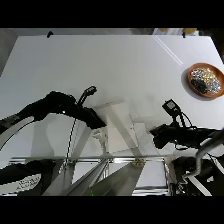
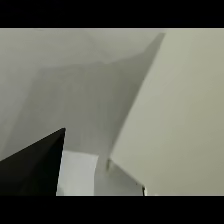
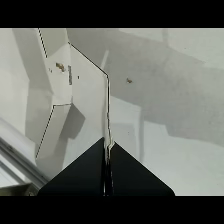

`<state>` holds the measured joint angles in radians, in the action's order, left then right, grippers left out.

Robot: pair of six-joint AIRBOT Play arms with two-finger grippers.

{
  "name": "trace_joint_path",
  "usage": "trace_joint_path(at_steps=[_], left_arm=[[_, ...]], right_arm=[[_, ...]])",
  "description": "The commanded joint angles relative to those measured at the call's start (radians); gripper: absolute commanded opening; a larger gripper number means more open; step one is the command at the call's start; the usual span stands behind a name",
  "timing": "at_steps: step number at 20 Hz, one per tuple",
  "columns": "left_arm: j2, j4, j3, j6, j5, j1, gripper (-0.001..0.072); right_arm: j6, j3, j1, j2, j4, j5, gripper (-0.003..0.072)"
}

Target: Fold the box and place the chain.

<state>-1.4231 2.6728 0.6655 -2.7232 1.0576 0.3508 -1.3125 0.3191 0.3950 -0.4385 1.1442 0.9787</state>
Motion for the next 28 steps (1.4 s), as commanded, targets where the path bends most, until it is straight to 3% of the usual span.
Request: trace_joint_path(at_steps=[1, 4, 6, 8, 9, 10, 13, 16, 18, 20, 23, 26, 28], left_arm=[[-0.039, 0.098, -0.002, -0.106, 0.008, 0.008, 0.0636], [-0.039, 0.145, -0.002, -0.163, 0.055, 0.008, 0.0627], [-0.039, 0.169, -0.002, -0.195, 0.094, 0.008, 0.0559], [-0.04, 0.174, -0.002, -0.202, 0.113, 0.009, 0.0545], [-0.04, 0.173, -0.002, -0.201, 0.117, 0.009, 0.042], [-0.04, 0.173, -0.002, -0.198, 0.117, 0.009, 0.0224], [-0.039, 0.15, -0.002, -0.225, 0.093, 0.008, 0.0008], [-0.037, 0.132, 0.01, -0.228, 0.05, 0.007, 0.0007], [-0.029, 0.069, 0.061, -0.228, 0.053, 0.024, 0.0002], [-0.012, -0.086, 0.135, -0.228, 0.05, 0.071, 0.0002], [-0.005, -0.272, 0.226, -0.228, -0.019, 0.167, 0.0006], [-0.009, -0.262, 0.23, -0.228, -0.226, 0.239, 0.0004], [-0.009, -0.261, 0.23, -0.229, -0.292, 0.273, 0.0003]], right_arm=[[0.0, -0.001, 0.001, 0.001, 0.0, 0.0, 0.0016], [0.0, -0.001, 0.001, 0.001, 0.0, 0.0, 0.0016], [0.0, -0.001, 0.001, 0.001, 0.0, 0.0, 0.0016], [0.0, 0.0, 0.001, 0.001, 0.0, 0.0, 0.0016], [0.0, -0.001, 0.001, 0.001, 0.0, 0.0, 0.0016], [0.0, -0.001, 0.001, 0.001, 0.0, 0.0, 0.0016], [0.0, 0.0, 0.001, 0.001, -0.001, 0.0, 0.0016], [0.0, 0.0, 0.001, 0.002, -0.007, 0.0, 0.0022], [0.0, 0.009, 0.001, 0.002, -0.027, 0.001, 0.0221], [0.0, 0.039, 0.0, 0.002, -0.024, 0.0, 0.0308], [0.0, 0.114, 0.0, 0.002, 0.027, 0.001, 0.0321], [0.0, 0.171, 0.0, 0.002, 0.102, 0.0, 0.0319], [0.0, 0.173, 0.0, 0.002, 0.12, -0.003, 0.0319]])
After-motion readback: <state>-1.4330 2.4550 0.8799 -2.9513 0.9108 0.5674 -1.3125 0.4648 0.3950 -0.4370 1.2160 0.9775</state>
